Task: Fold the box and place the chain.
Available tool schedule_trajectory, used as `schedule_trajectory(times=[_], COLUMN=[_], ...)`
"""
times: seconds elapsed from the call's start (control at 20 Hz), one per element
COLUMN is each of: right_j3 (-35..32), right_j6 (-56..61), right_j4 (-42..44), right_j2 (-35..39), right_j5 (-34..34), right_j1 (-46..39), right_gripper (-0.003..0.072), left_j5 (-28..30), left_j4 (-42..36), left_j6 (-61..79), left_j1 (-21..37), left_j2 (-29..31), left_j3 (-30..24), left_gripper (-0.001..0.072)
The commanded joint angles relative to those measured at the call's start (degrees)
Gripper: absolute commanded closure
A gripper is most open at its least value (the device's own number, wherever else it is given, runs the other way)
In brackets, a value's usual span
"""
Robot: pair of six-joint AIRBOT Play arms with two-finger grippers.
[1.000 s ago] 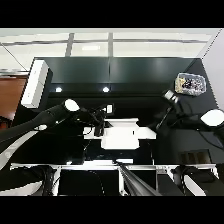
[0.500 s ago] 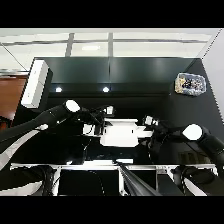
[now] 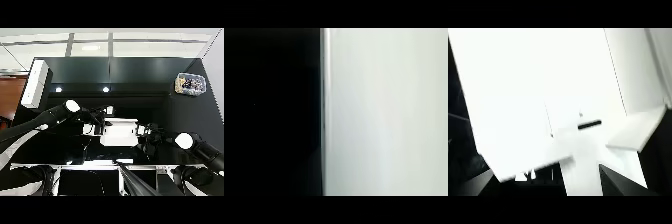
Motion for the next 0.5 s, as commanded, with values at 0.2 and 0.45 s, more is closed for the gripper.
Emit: schedule_trajectory(times=[0.2,0.45], right_j3=[-0.07,5.51], right_j6=[0.17,0.66], right_j4=[3.37,-2.84], right_j2=[0.02,0.13], right_j5=[-6.16,-4.83], right_j1=[4.04,3.93], right_gripper=[-0.0023,-0.0023], left_j5=[0.07,0.04], left_j4=[0.00,-0.02], left_j6=[0.00,0.02], left_j1=[0.04,0.04], left_j2=[-0.04,-0.04], left_j3=[-0.04,-0.04], left_gripper=[0.0682,0.0682])
